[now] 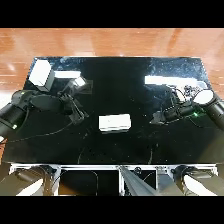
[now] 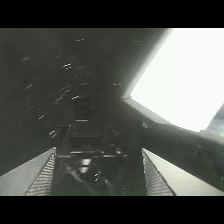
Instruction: Fold the box and place the chain.
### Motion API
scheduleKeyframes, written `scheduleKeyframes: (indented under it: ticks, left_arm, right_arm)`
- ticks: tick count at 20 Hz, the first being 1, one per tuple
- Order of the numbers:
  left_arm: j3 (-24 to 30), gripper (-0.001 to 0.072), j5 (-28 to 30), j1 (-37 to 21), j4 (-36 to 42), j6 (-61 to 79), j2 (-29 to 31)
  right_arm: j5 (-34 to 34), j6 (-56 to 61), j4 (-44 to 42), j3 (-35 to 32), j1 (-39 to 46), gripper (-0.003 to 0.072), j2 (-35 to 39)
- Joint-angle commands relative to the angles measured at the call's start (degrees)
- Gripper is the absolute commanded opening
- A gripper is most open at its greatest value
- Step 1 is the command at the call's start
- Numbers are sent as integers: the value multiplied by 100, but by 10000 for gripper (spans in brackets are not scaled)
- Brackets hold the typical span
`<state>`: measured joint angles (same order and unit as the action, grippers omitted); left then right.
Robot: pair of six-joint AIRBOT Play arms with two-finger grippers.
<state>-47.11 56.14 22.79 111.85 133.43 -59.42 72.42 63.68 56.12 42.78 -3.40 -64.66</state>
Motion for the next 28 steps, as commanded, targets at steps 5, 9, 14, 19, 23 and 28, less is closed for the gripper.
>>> scheduleKeyframes:
  ticks: [5,9,14,19,23,28]
  left_arm:
    - [-68,615,-461,1097,-24,1709,-492]
    - [-83,609,-1038,1322,341,1749,-649]
    - [-118,608,-750,1198,566,1840,-898]
    - [-293,594,-529,1196,566,1921,-1233]
    - [-358,576,-341,1196,557,2352,-1239]
    - [-407,575,-356,1196,564,2413,-1375]
  right_arm:
    - [-66,-2,26,-13,9,39,4]
    - [-63,-2,26,-13,9,39,4]
    - [-68,-2,26,-13,9,39,4]
    - [-68,0,24,-13,9,39,4]
    - [-70,26,24,-13,9,39,4]
    - [-70,42,24,-13,9,39,4]
